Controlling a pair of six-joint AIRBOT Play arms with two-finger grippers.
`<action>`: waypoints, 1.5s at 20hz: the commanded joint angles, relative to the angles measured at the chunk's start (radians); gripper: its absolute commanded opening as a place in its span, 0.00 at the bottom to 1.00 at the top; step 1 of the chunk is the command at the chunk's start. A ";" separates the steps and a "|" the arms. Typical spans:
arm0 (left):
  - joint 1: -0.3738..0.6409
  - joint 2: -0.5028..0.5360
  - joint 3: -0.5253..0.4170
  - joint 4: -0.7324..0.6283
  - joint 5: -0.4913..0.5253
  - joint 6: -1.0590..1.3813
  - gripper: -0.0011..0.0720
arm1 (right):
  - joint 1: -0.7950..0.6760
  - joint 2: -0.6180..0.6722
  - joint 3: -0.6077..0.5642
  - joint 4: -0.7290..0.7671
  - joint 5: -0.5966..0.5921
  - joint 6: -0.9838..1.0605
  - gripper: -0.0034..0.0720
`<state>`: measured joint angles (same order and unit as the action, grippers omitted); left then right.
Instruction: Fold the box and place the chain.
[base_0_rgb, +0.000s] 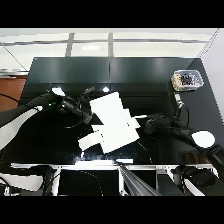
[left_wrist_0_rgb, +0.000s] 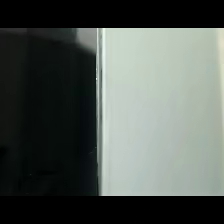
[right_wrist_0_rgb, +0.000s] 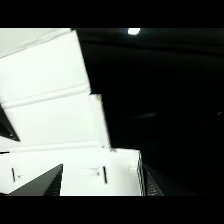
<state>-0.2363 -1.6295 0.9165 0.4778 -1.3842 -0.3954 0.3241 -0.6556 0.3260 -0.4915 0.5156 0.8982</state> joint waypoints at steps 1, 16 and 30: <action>-0.011 0.020 0.023 0.039 -0.037 -0.010 0.04 | -0.090 0.001 0.093 -0.211 0.140 -0.002 0.83; -0.287 0.344 -0.228 0.218 0.544 0.517 0.05 | -0.172 -0.011 0.210 -0.325 0.415 -0.324 0.83; -0.283 0.275 -0.228 0.213 0.568 0.522 0.05 | -0.035 -0.061 0.060 -0.333 0.391 -0.551 0.83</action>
<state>-0.5194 -1.3533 0.6888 0.6846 -0.8211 0.1249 0.2245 -0.7116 0.4091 -0.8207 0.9237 0.3687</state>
